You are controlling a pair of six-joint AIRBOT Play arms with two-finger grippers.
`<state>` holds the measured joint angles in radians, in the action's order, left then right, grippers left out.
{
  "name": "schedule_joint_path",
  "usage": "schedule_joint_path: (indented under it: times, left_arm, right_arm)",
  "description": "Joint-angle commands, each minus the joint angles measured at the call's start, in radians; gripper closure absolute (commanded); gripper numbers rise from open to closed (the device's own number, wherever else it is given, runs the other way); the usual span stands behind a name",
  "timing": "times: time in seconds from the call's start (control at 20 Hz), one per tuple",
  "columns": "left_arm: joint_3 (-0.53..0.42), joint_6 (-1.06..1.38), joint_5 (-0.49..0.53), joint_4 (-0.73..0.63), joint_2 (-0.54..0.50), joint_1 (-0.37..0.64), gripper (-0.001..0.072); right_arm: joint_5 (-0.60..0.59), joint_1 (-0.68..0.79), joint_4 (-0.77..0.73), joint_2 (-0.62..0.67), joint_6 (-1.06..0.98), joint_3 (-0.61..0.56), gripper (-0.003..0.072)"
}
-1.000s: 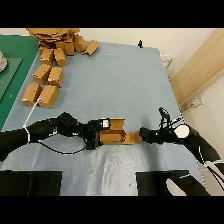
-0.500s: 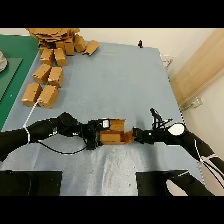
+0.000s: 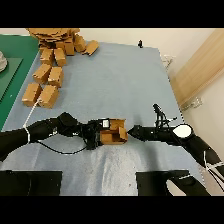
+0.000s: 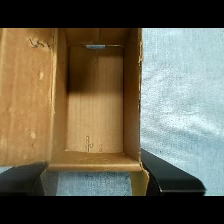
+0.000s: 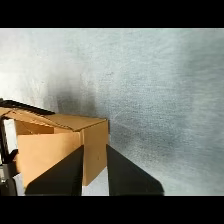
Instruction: Fold the box.
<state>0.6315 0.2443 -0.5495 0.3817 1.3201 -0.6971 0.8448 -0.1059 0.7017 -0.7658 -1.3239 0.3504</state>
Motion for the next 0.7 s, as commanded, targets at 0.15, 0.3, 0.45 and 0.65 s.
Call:
schedule_joint_path:
  times: [0.15, 0.3, 0.45, 0.65]
  left_arm:
    - [0.001, 0.000, 0.000, 0.000, 0.000, 0.000, 0.0464]
    - [0.001, 0.000, 0.000, 0.000, 0.000, 0.000, 0.0464]
    - [0.001, 0.000, 0.000, 0.000, 0.000, 0.000, 0.0464]
    - [0.001, 0.000, 0.000, 0.000, 0.000, 0.000, 0.0464]
  right_arm:
    - [0.069, -0.005, -0.079, 0.005, 0.036, 0.000, 0.0296]
    - [0.028, -0.076, -0.062, 0.002, 0.014, 0.002, 0.0302]
    - [0.008, -0.171, 0.096, -0.051, -0.145, 0.035, 0.0303]
    - [0.016, -0.346, 0.438, -0.133, -0.462, 0.176, 0.0307]
